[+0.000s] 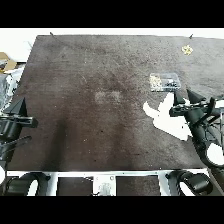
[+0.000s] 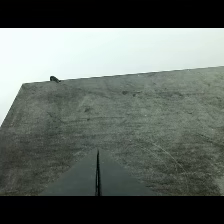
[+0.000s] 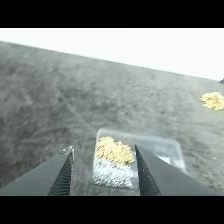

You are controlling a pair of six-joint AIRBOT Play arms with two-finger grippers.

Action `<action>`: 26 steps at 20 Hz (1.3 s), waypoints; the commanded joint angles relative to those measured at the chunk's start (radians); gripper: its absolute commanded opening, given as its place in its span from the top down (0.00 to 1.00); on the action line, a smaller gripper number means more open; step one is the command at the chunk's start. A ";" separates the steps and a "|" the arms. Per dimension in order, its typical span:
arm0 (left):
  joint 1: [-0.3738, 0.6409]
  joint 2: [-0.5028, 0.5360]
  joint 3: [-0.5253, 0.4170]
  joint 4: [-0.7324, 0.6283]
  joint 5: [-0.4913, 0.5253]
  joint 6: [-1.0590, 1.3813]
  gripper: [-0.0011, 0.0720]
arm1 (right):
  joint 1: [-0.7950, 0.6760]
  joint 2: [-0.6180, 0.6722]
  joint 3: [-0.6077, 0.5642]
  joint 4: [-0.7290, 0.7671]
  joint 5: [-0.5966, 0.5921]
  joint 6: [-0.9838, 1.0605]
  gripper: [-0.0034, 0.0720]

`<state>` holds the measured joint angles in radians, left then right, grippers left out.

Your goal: Fold the box and place the chain.

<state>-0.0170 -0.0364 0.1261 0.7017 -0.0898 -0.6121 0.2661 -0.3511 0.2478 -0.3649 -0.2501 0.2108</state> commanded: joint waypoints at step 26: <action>0.000 0.001 0.000 0.000 0.001 0.000 0.97 | -1.005 -0.515 0.562 -0.447 1.155 0.842 0.37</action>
<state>-0.0170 -0.0360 0.1261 0.7017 -0.0895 -0.6117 -0.5480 -0.7551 0.7246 -0.5671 0.5739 0.7483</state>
